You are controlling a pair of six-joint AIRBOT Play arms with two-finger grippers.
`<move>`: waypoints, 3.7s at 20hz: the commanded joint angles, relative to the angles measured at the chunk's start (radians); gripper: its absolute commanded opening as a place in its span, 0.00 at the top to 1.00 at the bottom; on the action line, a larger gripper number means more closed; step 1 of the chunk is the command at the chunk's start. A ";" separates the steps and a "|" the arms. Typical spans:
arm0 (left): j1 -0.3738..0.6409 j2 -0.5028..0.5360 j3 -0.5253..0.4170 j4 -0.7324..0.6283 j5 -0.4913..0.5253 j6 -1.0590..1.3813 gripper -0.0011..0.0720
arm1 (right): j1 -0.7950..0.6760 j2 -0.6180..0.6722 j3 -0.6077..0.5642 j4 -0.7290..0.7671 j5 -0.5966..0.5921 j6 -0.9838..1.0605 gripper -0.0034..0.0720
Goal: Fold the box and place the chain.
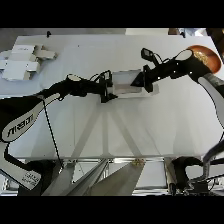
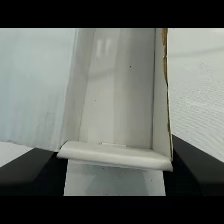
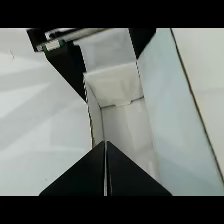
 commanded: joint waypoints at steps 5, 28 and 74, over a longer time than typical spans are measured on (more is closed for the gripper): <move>0.000 -0.001 0.000 0.000 0.000 0.000 0.47 | -0.172 0.146 0.000 -0.002 0.005 0.012 0.93; 0.000 -0.001 0.000 0.000 0.000 0.000 0.47 | -0.257 -0.149 -0.108 -0.162 -0.032 0.796 0.95; 0.000 -0.001 0.000 0.000 0.000 0.000 0.47 | -0.091 -0.073 -0.109 0.010 -0.164 0.660 0.34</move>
